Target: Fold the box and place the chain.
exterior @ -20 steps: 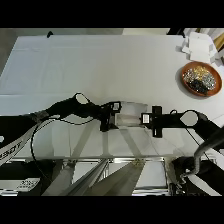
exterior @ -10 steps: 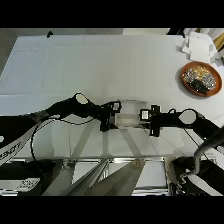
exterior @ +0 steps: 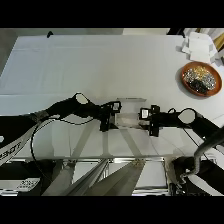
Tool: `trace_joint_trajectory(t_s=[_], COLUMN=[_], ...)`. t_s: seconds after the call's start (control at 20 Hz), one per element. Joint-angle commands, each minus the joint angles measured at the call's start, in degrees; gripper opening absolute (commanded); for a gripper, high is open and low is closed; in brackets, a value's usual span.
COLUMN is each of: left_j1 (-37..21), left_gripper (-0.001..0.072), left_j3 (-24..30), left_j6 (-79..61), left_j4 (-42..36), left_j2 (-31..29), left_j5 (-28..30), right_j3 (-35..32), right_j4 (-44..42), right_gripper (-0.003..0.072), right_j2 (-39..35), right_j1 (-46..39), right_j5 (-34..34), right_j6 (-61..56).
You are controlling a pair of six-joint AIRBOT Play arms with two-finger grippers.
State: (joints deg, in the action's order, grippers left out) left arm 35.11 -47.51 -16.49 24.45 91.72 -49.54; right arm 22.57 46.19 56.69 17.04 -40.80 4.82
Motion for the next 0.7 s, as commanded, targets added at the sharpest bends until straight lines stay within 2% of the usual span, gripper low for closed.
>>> trace_joint_trajectory(t_s=[0.0, 0.05, 0.15, 0.2, 0.25, 0.4, 0.65], left_j1=[0.0, 0.0, 0.0, 0.0, 0.0, 0.0, 0.0], left_gripper=[0.0391, 0.0391, 0.0391, 0.0391, 0.0391, 0.0391, 0.0391], left_j3=[0.0, 0.0, 0.0, 0.0, 0.0, 0.0, 0.0], left_j6=[0.0, 0.0, 0.0, 0.0, 0.0, 0.0, 0.0], left_j4=[0.0, 0.0, 0.0, 0.0, 0.0, 0.0, 0.0], left_j2=[0.0, 0.0, 0.0, 0.0, 0.0, 0.0, 0.0], left_j5=[0.0, 0.0, 0.0, 0.0, 0.0, 0.0, 0.0], right_j3=[0.0, 0.0, 0.0, 0.0, 0.0, 0.0, 0.0], right_j4=[3.1, 5.2, 9.6, 11.9, 14.4, 23.5, 38.3], right_gripper=[0.0199, 0.0151, 0.0148, 0.011, 0.001, 0.0014, 0.0014], right_j2=[-0.9, -1.5, -3.1, -4.3, -5.7, -11.7, -20.5], right_j1=[0.0, 0.0, 0.0, 0.0, 0.0, 0.0, -1.4], right_j5=[-0.7, -0.8, -0.9, -1.2, -2.0, -4.8, -9.1], right_j6=[-4.9, -8.2, -15.9, -20.1, -23.5, -38.2, -81.9])
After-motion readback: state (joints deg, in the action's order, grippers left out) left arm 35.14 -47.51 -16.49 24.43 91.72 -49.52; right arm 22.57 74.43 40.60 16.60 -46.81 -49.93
